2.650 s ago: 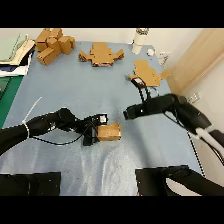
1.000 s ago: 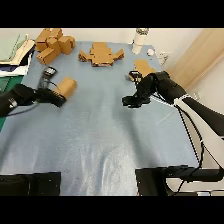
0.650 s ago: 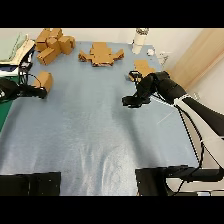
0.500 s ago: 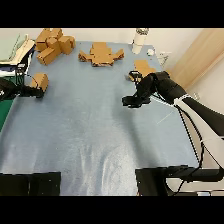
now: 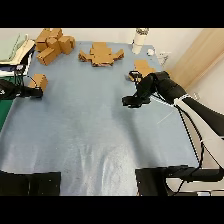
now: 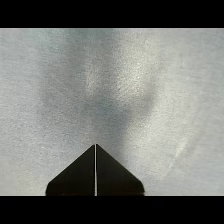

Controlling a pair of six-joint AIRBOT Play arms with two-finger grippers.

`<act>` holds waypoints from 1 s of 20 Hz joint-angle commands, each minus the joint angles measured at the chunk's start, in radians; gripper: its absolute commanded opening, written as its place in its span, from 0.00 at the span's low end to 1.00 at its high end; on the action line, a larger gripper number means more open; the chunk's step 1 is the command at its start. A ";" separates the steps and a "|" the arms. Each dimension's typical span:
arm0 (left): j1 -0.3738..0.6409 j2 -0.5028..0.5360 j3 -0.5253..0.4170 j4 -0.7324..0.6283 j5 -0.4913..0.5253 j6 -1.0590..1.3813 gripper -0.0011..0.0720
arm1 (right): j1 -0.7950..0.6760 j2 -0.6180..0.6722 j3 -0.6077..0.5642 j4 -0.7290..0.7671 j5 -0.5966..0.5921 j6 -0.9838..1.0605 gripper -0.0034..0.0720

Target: Fold the box.

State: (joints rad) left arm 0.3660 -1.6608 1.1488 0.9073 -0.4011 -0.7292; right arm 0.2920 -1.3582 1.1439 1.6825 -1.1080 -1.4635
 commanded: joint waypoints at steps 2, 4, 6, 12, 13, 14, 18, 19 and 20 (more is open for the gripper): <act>0.011 0.003 0.016 0.016 -0.088 -0.019 0.97 | 0.000 -0.001 0.001 0.000 0.000 0.000 0.05; 0.026 0.022 0.037 0.021 -0.179 -0.030 0.97 | 0.000 0.000 0.001 0.000 0.000 0.000 0.05; 0.051 0.063 0.055 0.026 -0.283 -0.063 0.97 | 0.000 -0.001 0.001 0.000 0.000 0.000 0.05; 0.082 0.249 0.108 -0.009 -0.500 -0.186 0.97 | 0.000 -0.001 0.001 0.000 0.000 0.000 0.05; 0.070 0.278 0.109 -0.052 -0.527 -0.185 0.97 | 0.000 0.000 0.001 0.000 0.000 0.000 0.05; 0.047 0.303 0.109 -0.092 -0.562 -0.183 0.96 | 0.000 -0.001 0.001 0.000 0.000 0.000 0.05; -0.134 0.327 0.109 -0.125 -0.676 -0.184 0.25 | 0.000 -0.001 0.001 0.000 0.000 0.000 0.05; -0.194 0.327 0.109 -0.121 -0.685 -0.180 0.03 | 0.000 -0.001 0.001 0.000 0.000 0.000 0.05; -0.252 0.327 0.109 -0.121 -0.679 -0.180 0.03 | 0.000 0.000 0.001 0.000 0.000 0.000 0.05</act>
State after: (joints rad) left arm 0.2409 -1.3479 1.2564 0.8032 -1.0233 -0.9089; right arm 0.2920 -1.3582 1.1439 1.6825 -1.1080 -1.4635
